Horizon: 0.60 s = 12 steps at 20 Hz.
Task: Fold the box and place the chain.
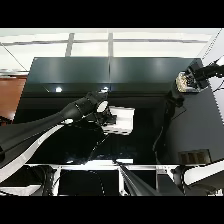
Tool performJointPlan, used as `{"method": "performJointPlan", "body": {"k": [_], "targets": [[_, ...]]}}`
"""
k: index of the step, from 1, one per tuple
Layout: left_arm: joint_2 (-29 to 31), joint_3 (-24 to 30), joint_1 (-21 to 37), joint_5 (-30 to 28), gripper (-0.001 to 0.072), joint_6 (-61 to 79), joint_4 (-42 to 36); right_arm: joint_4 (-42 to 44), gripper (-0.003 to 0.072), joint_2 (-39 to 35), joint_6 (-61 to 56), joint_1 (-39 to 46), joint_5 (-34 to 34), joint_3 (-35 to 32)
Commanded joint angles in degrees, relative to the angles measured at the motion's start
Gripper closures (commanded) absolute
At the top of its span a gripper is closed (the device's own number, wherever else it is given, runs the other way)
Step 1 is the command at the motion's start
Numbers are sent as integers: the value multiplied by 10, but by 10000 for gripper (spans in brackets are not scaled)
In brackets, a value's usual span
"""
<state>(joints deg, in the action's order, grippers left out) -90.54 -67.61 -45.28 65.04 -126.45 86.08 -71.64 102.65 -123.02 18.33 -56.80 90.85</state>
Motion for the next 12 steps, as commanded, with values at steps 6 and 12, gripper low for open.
{"method": "performJointPlan", "body": {"k": [6, 12], "targets": [[0, 0, 0, -1, 676, 0, 0, 26, 105, 46, -11, 3, -7, 28], [0, 0, 0, -1, 676, 0, 0, 26, 170, 52, 10, 0, -24, 28]]}}
